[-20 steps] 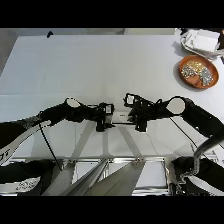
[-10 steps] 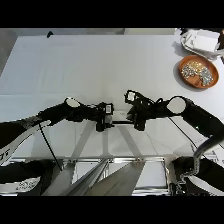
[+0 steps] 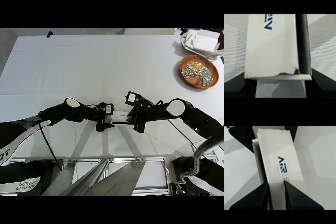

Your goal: Fold the box and place the chain.

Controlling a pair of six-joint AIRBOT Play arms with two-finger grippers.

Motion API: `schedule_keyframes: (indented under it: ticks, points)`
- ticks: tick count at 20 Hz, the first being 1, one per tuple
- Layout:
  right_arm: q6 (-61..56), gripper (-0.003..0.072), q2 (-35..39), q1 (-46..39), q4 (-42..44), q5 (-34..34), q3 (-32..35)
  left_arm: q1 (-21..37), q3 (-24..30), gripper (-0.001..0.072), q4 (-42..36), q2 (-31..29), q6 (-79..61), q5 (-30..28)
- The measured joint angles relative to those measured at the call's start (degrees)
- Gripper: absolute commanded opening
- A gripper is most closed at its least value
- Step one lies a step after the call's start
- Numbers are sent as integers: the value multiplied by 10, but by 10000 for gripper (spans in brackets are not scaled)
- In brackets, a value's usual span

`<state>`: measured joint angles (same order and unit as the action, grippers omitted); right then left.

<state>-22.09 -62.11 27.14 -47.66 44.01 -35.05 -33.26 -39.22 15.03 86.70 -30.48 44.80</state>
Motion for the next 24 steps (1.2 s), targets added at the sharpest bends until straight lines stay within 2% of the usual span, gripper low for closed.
schedule_keyframes:
  ticks: [2,4,5,11,13,18,19,20,21,24]
  points:
    - [0,188,0,0,0,3,2,0,0,251,0,0,0,0]
    - [-4,334,0,4,-1,16,3,0,0,251,2,0,-1,5]
    - [-4,364,-1,7,-4,24,4,-1,0,251,3,0,-2,7]
    - [0,371,2,18,-8,24,4,-1,0,251,2,0,-1,6]
    - [0,415,8,20,-9,23,4,-1,0,251,2,0,0,6]
    - [1,411,27,20,0,5,4,-1,1,251,1,0,-1,5]
    - [1,355,30,20,5,3,4,-1,1,251,1,0,-1,4]
    - [1,129,32,20,10,3,4,-1,1,251,0,0,0,3]
    - [1,15,34,20,17,2,4,-1,1,251,0,0,0,3]
    - [12,7,36,20,42,-2,12,-1,1,251,0,0,0,2]
